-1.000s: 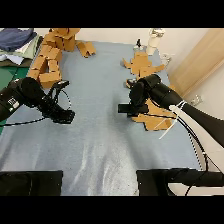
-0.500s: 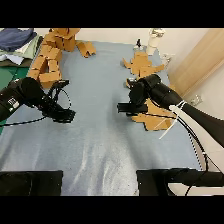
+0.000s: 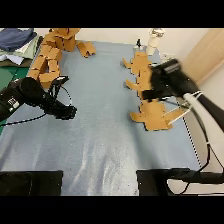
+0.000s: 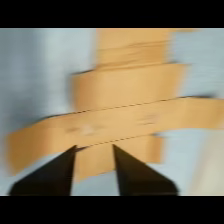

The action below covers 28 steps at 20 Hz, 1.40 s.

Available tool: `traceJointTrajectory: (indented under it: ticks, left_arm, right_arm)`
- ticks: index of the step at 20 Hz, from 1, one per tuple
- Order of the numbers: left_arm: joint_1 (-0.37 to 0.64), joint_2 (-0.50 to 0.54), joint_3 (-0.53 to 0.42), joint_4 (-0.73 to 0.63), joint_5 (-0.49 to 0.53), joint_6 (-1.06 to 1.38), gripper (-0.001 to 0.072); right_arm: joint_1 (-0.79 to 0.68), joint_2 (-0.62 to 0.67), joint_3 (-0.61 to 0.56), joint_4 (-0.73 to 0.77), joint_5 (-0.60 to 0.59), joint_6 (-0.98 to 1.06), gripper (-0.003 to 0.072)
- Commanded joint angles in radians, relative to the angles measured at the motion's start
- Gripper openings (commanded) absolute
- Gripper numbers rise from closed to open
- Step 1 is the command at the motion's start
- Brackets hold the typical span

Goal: Fold the box.

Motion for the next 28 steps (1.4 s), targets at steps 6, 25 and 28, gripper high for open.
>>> traceJointTrajectory:
  ticks: [6, 25, 28]
  left_arm:
    - [0.000, 0.000, 0.000, -0.055, 0.014, -0.001, 0.0596]
    - [0.000, 0.000, 0.000, -0.227, 0.011, 0.000, 0.0596]
    - [0.006, 0.000, 0.000, -0.263, -0.021, 0.042, 0.0596]
  right_arm:
    - [-0.640, -0.076, 0.040, 0.228, 0.092, -0.441, 0.0525]
    - [-0.758, -0.261, 0.042, 0.863, -0.142, -0.917, 0.0004]
    - [-0.703, -0.248, 0.015, 0.890, -0.172, -0.843, 0.0001]
